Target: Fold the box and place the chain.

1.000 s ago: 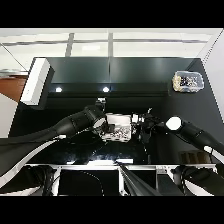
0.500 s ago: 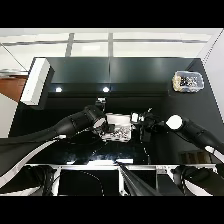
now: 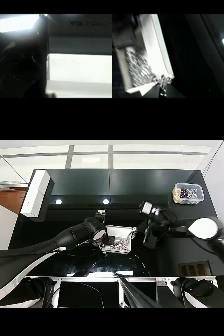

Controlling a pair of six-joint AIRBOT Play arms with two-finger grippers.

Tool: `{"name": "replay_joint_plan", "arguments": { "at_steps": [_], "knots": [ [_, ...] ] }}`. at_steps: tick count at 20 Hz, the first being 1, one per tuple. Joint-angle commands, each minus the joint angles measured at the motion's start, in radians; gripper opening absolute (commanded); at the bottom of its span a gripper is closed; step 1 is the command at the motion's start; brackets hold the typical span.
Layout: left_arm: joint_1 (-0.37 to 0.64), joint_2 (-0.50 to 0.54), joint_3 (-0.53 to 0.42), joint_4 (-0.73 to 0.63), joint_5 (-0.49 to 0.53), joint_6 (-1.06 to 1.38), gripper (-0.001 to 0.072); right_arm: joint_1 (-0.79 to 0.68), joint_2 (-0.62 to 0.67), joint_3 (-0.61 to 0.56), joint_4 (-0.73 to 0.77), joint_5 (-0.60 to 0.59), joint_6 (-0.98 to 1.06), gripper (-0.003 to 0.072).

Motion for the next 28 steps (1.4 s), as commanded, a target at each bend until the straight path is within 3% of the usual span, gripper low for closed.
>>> {"name": "replay_joint_plan", "arguments": {
  "at_steps": [1,6,16,17,18,19,20,25,26,28],
  "knots": [
    [0.001,0.000,0.000,0.000,-0.001,0.000,0.0031,0.000,0.048,0.136,0.048,0.146,0.170,0.0039],
    [0.001,0.000,0.000,0.001,0.004,0.000,0.0032,0.001,0.039,0.173,0.279,0.091,0.192,0.0039],
    [0.003,0.000,0.000,0.005,0.012,-0.040,0.0031,0.000,-0.005,0.052,0.276,0.082,0.232,0.0042],
    [0.003,0.000,0.000,0.006,0.012,-0.050,0.0031,0.001,-0.005,0.034,0.277,0.075,0.236,0.0073],
    [0.003,0.000,0.000,0.006,0.012,-0.050,0.0031,0.001,-0.005,0.023,0.276,0.065,0.256,0.0258],
    [0.003,0.000,0.000,0.006,0.012,-0.050,0.0031,0.000,-0.005,0.022,0.272,0.064,0.272,0.0498],
    [0.003,0.000,0.000,0.005,0.012,-0.050,0.0031,-0.003,-0.002,0.024,0.272,0.065,0.275,0.0625],
    [0.003,0.001,0.006,0.005,-0.007,-0.053,0.0036,-0.084,0.017,0.047,0.268,0.097,0.283,0.0622],
    [0.003,0.001,0.016,0.005,-0.013,-0.053,0.0124,-0.106,0.018,0.048,0.269,0.115,0.286,0.0622],
    [0.003,0.001,0.041,0.006,-0.024,-0.052,0.0625,-0.137,0.018,0.050,0.268,0.144,0.295,0.0622]
  ]
}}
